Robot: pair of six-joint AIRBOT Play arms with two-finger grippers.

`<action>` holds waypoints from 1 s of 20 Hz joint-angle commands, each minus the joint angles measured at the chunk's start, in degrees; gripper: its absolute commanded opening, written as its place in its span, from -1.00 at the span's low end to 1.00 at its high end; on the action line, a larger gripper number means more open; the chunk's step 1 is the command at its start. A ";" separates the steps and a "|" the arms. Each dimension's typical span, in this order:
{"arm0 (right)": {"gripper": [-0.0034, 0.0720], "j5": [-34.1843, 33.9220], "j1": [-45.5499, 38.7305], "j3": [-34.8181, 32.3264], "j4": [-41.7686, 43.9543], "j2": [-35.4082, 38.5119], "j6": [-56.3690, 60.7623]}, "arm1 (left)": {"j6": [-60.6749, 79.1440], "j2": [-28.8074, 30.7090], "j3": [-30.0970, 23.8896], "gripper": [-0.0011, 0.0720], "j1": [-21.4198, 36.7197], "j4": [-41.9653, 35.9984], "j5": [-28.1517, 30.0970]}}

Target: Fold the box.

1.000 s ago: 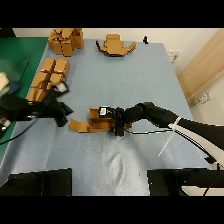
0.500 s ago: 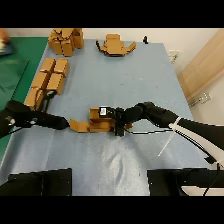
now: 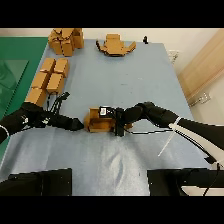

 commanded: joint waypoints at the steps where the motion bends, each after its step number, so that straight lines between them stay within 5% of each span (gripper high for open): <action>1: 0.52 -0.09 0.04 -0.02 0.02 0.02 0.02 | 5.09 -0.22 0.09 -0.19 0.13 -7.54 -1.05; 13: 0.52 -0.07 0.07 -0.02 0.00 0.09 0.00 | 6.93 -0.26 0.09 -0.11 -2.86 -13.05 2.71; 14: 0.52 -0.07 0.07 -0.02 0.00 0.09 0.00 | 6.05 -0.28 0.09 0.17 -3.80 -13.07 3.32; 15: 0.52 -0.07 0.07 -0.02 0.00 0.09 0.00 | 4.09 -0.26 0.13 0.77 -4.74 -13.05 4.15; 20: 0.52 -0.07 0.07 -0.02 0.00 0.09 0.00 | -6.47 -0.24 2.62 0.89 -9.03 -5.97 6.03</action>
